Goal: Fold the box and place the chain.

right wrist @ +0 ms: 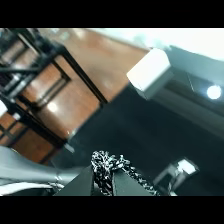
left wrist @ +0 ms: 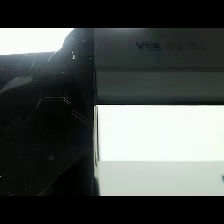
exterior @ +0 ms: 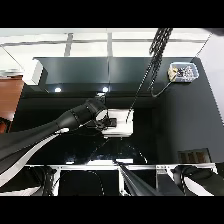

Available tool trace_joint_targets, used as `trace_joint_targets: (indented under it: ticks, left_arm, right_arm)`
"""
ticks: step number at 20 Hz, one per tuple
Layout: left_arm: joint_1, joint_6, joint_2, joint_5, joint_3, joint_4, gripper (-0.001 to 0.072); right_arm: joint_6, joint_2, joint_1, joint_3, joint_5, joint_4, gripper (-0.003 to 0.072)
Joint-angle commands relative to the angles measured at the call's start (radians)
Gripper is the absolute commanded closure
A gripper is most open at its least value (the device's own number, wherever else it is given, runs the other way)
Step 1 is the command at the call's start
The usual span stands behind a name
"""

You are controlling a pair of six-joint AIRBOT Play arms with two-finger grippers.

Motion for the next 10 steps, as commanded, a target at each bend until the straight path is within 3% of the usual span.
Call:
trace_joint_targets:
  ticks: [1, 4, 10]
  left_arm:
    - [0.000, 0.000, 0.000, 0.000, 0.000, 0.000, 0.0681]
    - [0.000, 0.000, 0.000, 0.000, 0.000, 0.000, 0.0680]
    - [0.000, 0.000, 0.000, 0.000, 0.000, 0.000, 0.0681]
  right_arm:
    - [0.023, -0.002, 0.015, -0.053, 0.087, -0.116, 0.0668]
    - [0.033, 0.002, 0.018, -0.150, 0.170, -0.153, 0.0668]
    - [0.030, 0.042, 0.109, -0.402, 0.082, -0.153, 0.0668]
